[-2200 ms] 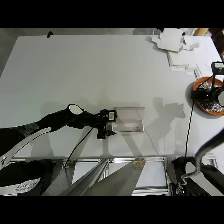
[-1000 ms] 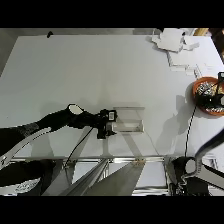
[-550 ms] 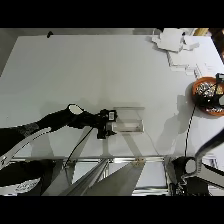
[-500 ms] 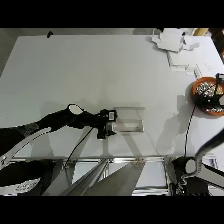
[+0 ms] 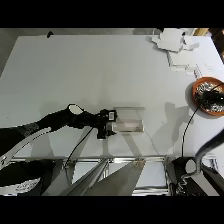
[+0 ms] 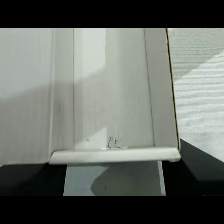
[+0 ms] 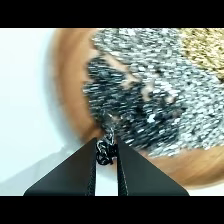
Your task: Fold the box and place the chain.
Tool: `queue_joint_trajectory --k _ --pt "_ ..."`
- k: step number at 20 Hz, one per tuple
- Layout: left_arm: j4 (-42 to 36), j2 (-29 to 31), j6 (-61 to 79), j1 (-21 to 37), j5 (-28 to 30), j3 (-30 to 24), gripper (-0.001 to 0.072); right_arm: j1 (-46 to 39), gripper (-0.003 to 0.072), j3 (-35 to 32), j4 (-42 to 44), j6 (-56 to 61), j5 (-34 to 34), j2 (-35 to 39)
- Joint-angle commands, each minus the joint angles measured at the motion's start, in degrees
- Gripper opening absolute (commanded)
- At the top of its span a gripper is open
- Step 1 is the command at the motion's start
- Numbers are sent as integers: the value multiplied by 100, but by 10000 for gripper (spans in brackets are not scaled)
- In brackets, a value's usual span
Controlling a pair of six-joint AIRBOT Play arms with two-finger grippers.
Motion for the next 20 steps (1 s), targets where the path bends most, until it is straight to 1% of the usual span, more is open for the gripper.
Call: queue_joint_trajectory --k 1,3,5,8,10,13,15,20 --pt "2 0 2 0 2 0 334 192 21 4 1196 -885 1008 918" --pt "2 0 2 0 2 0 334 568 21 4 1746 -1473 1646 1377" --pt "2 0 2 0 2 0 334 1043 21 4 2074 -1851 2315 1810" --pt "2 0 2 0 2 0 334 1705 21 4 2142 -1908 3143 2398" --pt "2 2 2 0 2 0 334 2153 21 4 2378 -1902 3462 2695" --pt "2 0 2 0 0 0 334 2931 21 4 3121 -1908 3515 2852" --pt "2 0 2 0 2 0 334 3473 21 0 3239 -1899 3368 2848" --pt "2 0 2 0 2 0 334 4872 21 -2 3611 -1895 2323 2710"
